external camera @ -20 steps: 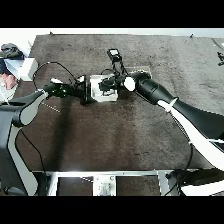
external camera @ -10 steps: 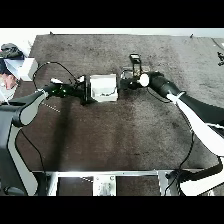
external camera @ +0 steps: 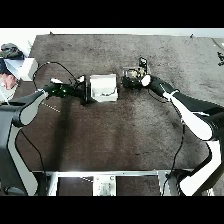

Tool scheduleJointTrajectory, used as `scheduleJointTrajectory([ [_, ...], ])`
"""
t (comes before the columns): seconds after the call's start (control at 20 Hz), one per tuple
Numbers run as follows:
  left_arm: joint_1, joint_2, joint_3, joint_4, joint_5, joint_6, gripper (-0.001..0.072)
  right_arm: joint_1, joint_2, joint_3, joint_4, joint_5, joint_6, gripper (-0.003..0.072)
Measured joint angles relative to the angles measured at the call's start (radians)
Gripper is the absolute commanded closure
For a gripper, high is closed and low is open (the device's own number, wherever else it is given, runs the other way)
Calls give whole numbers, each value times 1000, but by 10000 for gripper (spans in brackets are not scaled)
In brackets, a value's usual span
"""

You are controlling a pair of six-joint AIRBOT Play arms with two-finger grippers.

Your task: Fold the box and place the chain.

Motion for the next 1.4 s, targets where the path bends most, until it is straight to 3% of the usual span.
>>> scheduleJointTrajectory([
  [0.25, 0, 0, 0, 0, 0, 0, 477, 4, 52, 13, 53, 19, -63, 694],
  [0.6, 0, 0, 0, 0, 0, 0, 477, 79, 395, 16, -26, 56, -176, 695],
  [0.9, 0, 0, 0, 0, 0, 0, 477, 215, 601, 16, -157, -14, -194, 695],
  [1.15, 0, 0, 0, 0, 0, 0, 477, 307, 612, 16, -210, -33, -195, 695],
  [1.4, 0, 0, 0, 0, 0, 0, 477, 334, 505, 16, -227, 3, -163, 695],
])
